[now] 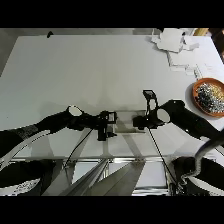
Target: Fold the box and place the chain.
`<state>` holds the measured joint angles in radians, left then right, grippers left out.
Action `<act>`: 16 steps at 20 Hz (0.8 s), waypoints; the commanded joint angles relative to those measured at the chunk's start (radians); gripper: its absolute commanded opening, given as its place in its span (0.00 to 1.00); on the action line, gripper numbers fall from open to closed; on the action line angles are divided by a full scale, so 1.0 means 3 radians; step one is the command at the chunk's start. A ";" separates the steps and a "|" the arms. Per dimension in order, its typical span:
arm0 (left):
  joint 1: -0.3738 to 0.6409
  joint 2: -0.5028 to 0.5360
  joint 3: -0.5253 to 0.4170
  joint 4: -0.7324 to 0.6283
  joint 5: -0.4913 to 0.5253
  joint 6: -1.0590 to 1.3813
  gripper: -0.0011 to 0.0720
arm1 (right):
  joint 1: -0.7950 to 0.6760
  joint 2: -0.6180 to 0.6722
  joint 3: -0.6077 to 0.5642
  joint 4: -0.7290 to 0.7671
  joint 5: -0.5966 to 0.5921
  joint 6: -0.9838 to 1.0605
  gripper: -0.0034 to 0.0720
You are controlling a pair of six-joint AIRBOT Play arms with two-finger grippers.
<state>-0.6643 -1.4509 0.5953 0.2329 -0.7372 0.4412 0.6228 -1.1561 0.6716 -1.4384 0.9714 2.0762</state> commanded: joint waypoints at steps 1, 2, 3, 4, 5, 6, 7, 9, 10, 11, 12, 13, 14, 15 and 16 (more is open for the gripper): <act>0.0000 0.0003 0.0001 0.0000 0.0000 0.0001 0.22 | 0.0183 -0.0191 0.0085 -0.0256 0.0103 0.0336 0.47; 0.0000 0.0003 0.0001 0.0000 0.0000 0.0001 0.22 | 0.0238 -0.0216 0.0089 -0.0258 0.0053 0.0340 0.42; 0.0000 0.0003 0.0001 0.0000 0.0000 0.0001 0.22 | 0.0277 -0.0233 0.0089 -0.0261 0.0013 0.0398 0.40; 0.0000 0.0003 0.0001 0.0000 0.0000 0.0001 0.22 | 0.0306 -0.0251 0.0095 -0.0276 -0.0001 0.0467 0.40; 0.0000 0.0003 0.0001 -0.0001 0.0000 0.0001 0.22 | 0.0323 -0.0271 0.0099 -0.0280 -0.0003 0.0484 0.39; 0.0000 0.0003 0.0001 0.0000 -0.0001 0.0001 0.22 | 0.0331 -0.0294 0.0102 -0.0278 0.0001 0.0484 0.38; 0.0000 0.0003 0.0001 0.0000 0.0000 0.0001 0.22 | 0.0331 -0.0313 0.0102 -0.0278 0.0034 0.0486 0.34; 0.0000 0.0003 0.0001 0.0000 0.0000 0.0001 0.22 | 0.0331 -0.0337 0.0102 -0.0280 0.0126 0.0484 0.23; 0.0000 0.0003 0.0001 0.0000 0.0000 0.0001 0.22 | 0.0331 -0.0337 0.0102 -0.0281 0.0145 0.0483 0.11; 0.0000 0.0003 0.0001 0.0000 0.0000 0.0001 0.22 | 0.0331 -0.0337 0.0102 -0.0281 0.0155 0.0483 0.07; 0.0000 0.0003 0.0001 0.0000 0.0000 0.0001 0.22 | 0.0331 -0.0337 0.0102 -0.0281 0.0181 0.0483 0.07; 0.0000 0.0003 0.0001 0.0000 0.0000 0.0001 0.22 | 0.0331 -0.0337 0.0102 -0.0286 0.0200 0.0483 0.07; 0.0000 0.0003 0.0001 0.0000 0.0000 0.0001 0.22 | 0.0331 -0.0337 0.0102 -0.0296 0.0202 0.0483 0.07; 0.0000 0.0003 0.0001 0.0000 0.0000 0.0001 0.22 | 0.0331 -0.0337 0.0102 -0.0309 0.0200 0.0478 0.07; 0.0000 0.0003 0.0001 0.0000 0.0000 0.0001 0.22 | 0.0331 -0.0337 0.0102 -0.0319 0.0193 0.0468 0.11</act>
<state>-0.6647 -1.4506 0.5953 0.2329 -0.7376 0.4416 0.7208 -1.2552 0.7025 -1.5269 1.0172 2.2181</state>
